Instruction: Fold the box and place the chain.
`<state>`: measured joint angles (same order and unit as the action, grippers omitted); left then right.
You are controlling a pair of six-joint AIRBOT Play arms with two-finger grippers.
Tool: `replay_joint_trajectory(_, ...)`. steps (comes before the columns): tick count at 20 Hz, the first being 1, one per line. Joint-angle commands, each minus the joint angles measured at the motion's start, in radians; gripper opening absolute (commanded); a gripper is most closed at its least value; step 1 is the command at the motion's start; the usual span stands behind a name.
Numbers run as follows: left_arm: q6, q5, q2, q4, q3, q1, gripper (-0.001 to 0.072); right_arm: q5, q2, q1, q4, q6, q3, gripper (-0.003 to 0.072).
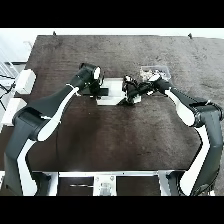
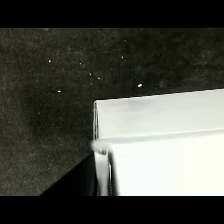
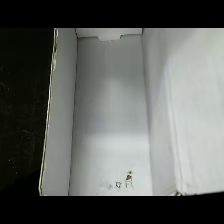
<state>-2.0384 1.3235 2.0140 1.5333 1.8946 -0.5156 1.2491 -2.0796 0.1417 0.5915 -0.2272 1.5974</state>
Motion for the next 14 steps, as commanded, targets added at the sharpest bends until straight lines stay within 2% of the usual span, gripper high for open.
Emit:
replay_joint_trajectory(1,-0.003,-0.019,0.002,0.026,0.001,-0.001,0.0099,0.000,0.000,0.000,0.000,-0.001,0.000,0.0581)
replay_joint_trajectory(2,-0.003,-0.026,0.002,0.028,0.001,-0.001,0.0099,0.000,0.000,0.000,0.000,-0.001,0.000,0.0581)
replay_joint_trajectory(4,-0.005,-0.025,0.002,0.030,0.001,-0.001,0.0019,0.000,0.000,0.000,0.000,-0.001,0.000,0.0581)
replay_joint_trajectory(8,-0.006,-0.030,0.000,0.019,0.003,-0.001,0.0021,0.000,0.000,0.000,0.000,-0.001,0.000,0.0581)
replay_joint_trajectory(9,-0.002,-0.031,-0.001,0.003,0.007,-0.001,0.0155,0.000,0.000,0.000,0.000,-0.001,0.000,0.0581)
replay_joint_trajectory(10,0.000,-0.030,-0.001,-0.030,0.019,-0.001,0.0389,0.000,0.000,0.000,0.000,-0.001,0.000,0.0581)
replay_joint_trajectory(11,0.021,-0.019,-0.001,-0.041,0.037,-0.001,0.0429,0.000,0.000,0.000,0.000,-0.001,0.000,0.0581)
replay_joint_trajectory(14,0.024,0.063,-0.002,-0.050,0.103,0.006,0.0432,0.000,0.000,0.000,0.000,-0.001,0.000,0.0581)
